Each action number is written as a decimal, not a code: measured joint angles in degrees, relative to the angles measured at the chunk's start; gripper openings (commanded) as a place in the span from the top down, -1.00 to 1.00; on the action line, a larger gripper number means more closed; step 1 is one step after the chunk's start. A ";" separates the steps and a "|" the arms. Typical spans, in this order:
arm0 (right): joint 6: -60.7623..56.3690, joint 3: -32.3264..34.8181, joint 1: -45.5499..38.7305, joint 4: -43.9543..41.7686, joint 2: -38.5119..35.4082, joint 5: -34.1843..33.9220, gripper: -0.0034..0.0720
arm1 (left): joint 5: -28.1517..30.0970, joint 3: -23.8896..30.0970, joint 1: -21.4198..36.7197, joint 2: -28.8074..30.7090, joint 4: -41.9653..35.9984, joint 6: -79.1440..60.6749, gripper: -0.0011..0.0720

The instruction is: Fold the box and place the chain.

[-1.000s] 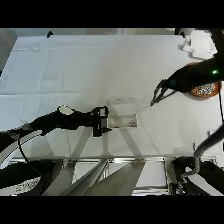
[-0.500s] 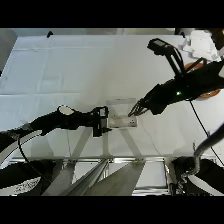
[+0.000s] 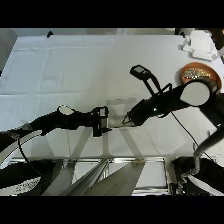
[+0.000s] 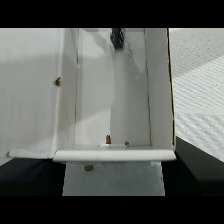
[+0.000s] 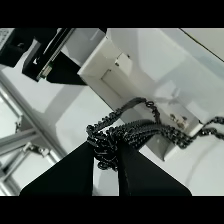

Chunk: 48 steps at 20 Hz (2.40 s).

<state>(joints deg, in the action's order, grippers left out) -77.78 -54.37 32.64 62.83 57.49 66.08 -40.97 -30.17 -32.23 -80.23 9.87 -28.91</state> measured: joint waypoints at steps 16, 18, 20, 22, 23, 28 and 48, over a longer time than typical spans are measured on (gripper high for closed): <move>-1.46 11.13 2.23 -1.11 4.50 -16.63 0.88 | 0.02 0.00 0.00 0.00 -0.02 0.02 0.23; -1.01 11.39 3.32 -1.38 5.75 -17.66 0.88 | 0.02 0.00 0.00 0.00 0.00 0.00 0.23; -0.66 11.52 4.61 -1.60 6.73 -19.06 0.88 | 0.02 0.00 0.00 0.00 -0.02 0.00 0.23; -0.59 11.61 5.60 -1.77 7.65 -20.28 0.88 | 0.00 0.00 0.00 0.00 -0.02 0.00 0.23; -0.46 11.61 5.90 -1.79 8.13 -20.65 0.88 | 0.00 0.00 0.00 0.00 -0.02 0.00 0.23; -0.42 11.63 6.51 -2.01 10.45 -21.46 0.31 | 0.00 0.00 0.00 0.00 -0.02 0.00 0.23; -2.47 11.45 -14.67 5.35 -3.80 -6.49 0.10 | 0.00 0.00 0.00 0.00 -0.02 0.00 0.23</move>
<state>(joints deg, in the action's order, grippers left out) -80.25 -42.92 17.98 68.18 53.69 59.59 -40.97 -30.17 -32.23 -80.23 9.85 -28.91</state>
